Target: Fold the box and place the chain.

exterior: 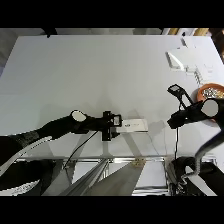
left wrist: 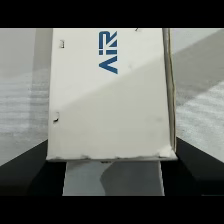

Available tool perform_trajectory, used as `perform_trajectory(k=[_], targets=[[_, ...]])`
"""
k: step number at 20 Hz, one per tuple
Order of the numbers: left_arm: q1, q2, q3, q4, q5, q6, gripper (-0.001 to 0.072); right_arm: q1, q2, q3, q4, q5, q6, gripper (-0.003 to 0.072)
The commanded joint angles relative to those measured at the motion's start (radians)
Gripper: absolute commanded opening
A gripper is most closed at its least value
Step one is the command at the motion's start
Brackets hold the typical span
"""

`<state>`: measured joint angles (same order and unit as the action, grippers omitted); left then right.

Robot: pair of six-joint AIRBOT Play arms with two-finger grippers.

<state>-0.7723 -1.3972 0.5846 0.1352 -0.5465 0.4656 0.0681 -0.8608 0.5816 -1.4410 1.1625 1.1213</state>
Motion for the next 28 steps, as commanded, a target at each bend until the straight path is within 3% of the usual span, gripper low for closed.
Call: perform_trajectory(k=[1,4,6,9,12,14,16,19,23,26,27,28], targets=[[0.002,0.092,0.000,0.039,0.087,-0.109,0.0314,-0.004,0.001,-0.002,0.001,0.001,0.004,0.0017],[0.074,0.264,0.000,0.223,0.213,-0.435,0.0314,-0.004,0.001,-0.002,0.001,0.002,0.004,0.0017],[0.196,0.380,-0.001,0.384,0.227,-0.696,0.0313,-0.004,0.001,-0.002,0.001,0.002,0.004,0.0017],[0.459,0.512,-0.001,0.708,0.144,-1.081,0.0313,-0.004,0.001,-0.002,0.001,0.002,0.004,0.0017],[0.748,0.553,-0.001,0.975,-0.018,-1.370,0.0315,-0.004,0.001,-0.002,0.001,0.002,0.004,0.0017],[0.918,0.538,-0.006,1.023,-0.066,-1.492,0.0324,-0.004,0.001,-0.002,0.001,0.002,0.004,0.0017],[1.016,0.512,-0.006,1.031,-0.104,-1.547,0.0393,-0.004,0.001,-0.002,0.000,0.001,0.004,0.0017],[1.087,0.463,-0.006,1.054,-0.186,-1.548,0.0392,-0.004,0.001,-0.002,0.001,0.002,0.004,0.0017],[1.098,0.394,-0.006,1.089,-0.264,-1.587,0.0401,-0.004,0.001,-0.002,0.001,0.001,0.004,0.0017],[1.098,0.368,-0.006,1.133,-0.285,-1.629,0.0641,-0.004,0.001,-0.002,0.001,0.001,0.004,0.0017],[1.098,0.368,-0.006,1.135,-0.286,-1.645,0.0695,-0.004,0.001,-0.002,0.001,0.001,0.004,0.0017],[1.098,0.368,-0.006,1.135,-0.291,-1.645,0.0695,-0.004,0.001,-0.002,0.001,0.002,0.004,0.0017]])
